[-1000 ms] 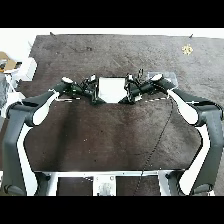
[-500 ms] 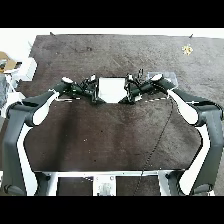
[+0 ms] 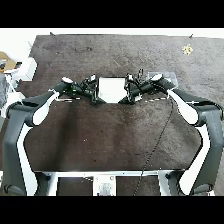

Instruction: Fold the box and place the chain.

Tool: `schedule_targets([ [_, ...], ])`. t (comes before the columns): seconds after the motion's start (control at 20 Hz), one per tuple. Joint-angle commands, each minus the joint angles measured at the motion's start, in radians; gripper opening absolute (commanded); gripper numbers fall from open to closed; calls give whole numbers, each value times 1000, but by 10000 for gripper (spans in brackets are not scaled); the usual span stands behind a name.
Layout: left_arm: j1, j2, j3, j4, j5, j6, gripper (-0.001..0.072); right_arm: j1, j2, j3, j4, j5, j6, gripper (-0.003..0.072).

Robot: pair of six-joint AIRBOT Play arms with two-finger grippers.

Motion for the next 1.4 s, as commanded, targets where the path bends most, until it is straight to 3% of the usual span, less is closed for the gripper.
schedule_targets([
  [0.0,0,0,0,0,0,1,618,0,0,0,0,0,0,590],
  [0.45,0,0,0,0,0,1,618,0,0,0,0,12,0,591],
  [0.5,0,0,0,0,0,1,618,-1,2,0,0,25,2,720],
  [0.65,0,0,0,0,0,1,618,0,21,0,-18,26,4,720],
  [1.15,0,0,0,0,0,1,618,0,186,0,-360,0,284,720],
  [1.35,0,0,0,0,0,1,618,0,299,0,-392,0,365,713],
])
